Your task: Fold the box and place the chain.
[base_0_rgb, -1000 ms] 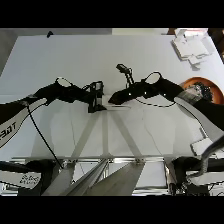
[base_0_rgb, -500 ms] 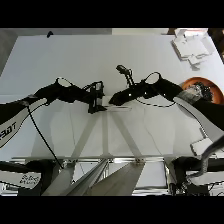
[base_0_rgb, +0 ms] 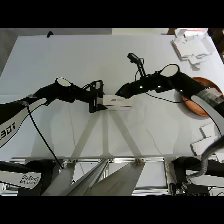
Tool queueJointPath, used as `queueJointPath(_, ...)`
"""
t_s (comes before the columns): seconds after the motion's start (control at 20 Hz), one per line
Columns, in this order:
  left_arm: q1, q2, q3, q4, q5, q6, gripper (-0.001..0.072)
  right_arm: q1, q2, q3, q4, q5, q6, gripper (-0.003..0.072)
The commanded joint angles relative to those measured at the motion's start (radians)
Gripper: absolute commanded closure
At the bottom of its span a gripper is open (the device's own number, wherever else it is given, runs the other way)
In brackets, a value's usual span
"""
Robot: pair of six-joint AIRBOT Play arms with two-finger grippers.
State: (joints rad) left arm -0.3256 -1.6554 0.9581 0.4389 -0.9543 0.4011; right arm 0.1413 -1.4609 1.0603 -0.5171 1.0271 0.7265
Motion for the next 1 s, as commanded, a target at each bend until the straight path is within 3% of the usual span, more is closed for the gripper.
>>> queueJointPath(0.0,0.0,0.0,0.0,0.003,0.0,0.002,0.0452,-0.066,0.019,-0.029,0.003,0.063,-0.021,0.0678)
queueJointPath(0.15,0.0,0.0,0.0,0.003,0.0,0.002,0.0452,-0.105,0.018,-0.122,0.009,0.044,-0.039,0.0678)
queueJointPath(0.35,0.0,0.0,0.0,0.003,0.0,0.002,0.0452,-0.105,0.0,-0.222,-0.003,-0.075,-0.055,0.0679)
queueJointPath(0.75,0.0,0.0,0.0,0.003,0.0,0.002,0.0452,-0.082,-0.027,-0.238,-0.047,-0.082,-0.054,0.0679)
queueJointPath(0.95,0.0,0.0,0.0,0.003,0.0,0.002,0.0452,-0.084,0.05,-0.237,-0.043,-0.112,-0.055,0.0678)
